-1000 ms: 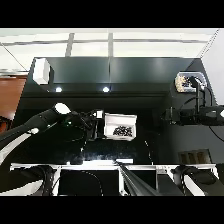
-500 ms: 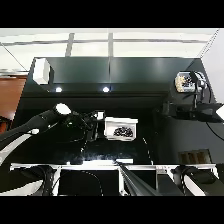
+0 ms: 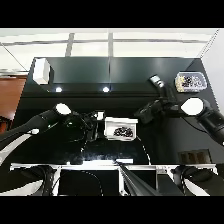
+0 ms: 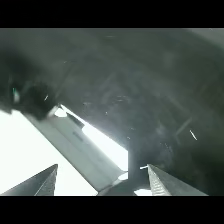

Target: Fold the box and place the chain.

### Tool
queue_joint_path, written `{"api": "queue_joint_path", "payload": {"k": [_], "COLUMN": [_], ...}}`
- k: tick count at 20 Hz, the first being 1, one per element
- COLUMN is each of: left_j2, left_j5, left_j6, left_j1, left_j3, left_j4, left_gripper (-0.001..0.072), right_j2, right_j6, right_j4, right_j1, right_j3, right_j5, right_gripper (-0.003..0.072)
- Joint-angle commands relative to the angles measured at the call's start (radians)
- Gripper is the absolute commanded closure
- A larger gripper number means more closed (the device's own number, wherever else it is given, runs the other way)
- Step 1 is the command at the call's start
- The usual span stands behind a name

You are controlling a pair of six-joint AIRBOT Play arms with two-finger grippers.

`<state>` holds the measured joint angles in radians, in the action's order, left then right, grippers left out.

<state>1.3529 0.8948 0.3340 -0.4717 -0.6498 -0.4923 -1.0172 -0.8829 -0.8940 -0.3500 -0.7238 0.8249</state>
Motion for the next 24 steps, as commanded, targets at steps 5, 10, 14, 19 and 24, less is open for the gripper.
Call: {"api": "queue_joint_path", "payload": {"k": [5, 10, 14, 19, 24], "left_j2": [0.001, 0.001, 0.001, 0.001, 0.001], "left_j5": [0.0, 0.0, 0.0, 0.0, 0.0], "left_j6": [0.0, 0.0, 0.0, 0.0, 0.0], "left_j1": [0.0, 0.0, 0.0, 0.0, 0.0], "left_j3": [0.0, 0.0, 0.0, 0.0, 0.0], "left_j4": [0.0, 0.0, 0.0, 0.0, 0.0], "left_gripper": [0.0251, 0.0251, 0.0251, 0.0251, 0.0251], "right_j2": [-0.02, -0.021, -0.021, -0.031, -0.036], "right_j6": [0.357, 0.399, 0.432, 0.449, 0.448], "right_j4": [0.037, 0.058, 0.12, 0.093, 0.08], "right_j1": [-0.045, -0.045, -0.046, -0.101, -0.116], "right_j3": [-0.018, -0.017, -0.017, 0.001, 0.029], "right_j5": [0.256, 0.254, 0.27, 0.184, 0.121], "right_gripper": [0.0034, 0.0034, 0.0034, 0.0034, 0.0064]}}
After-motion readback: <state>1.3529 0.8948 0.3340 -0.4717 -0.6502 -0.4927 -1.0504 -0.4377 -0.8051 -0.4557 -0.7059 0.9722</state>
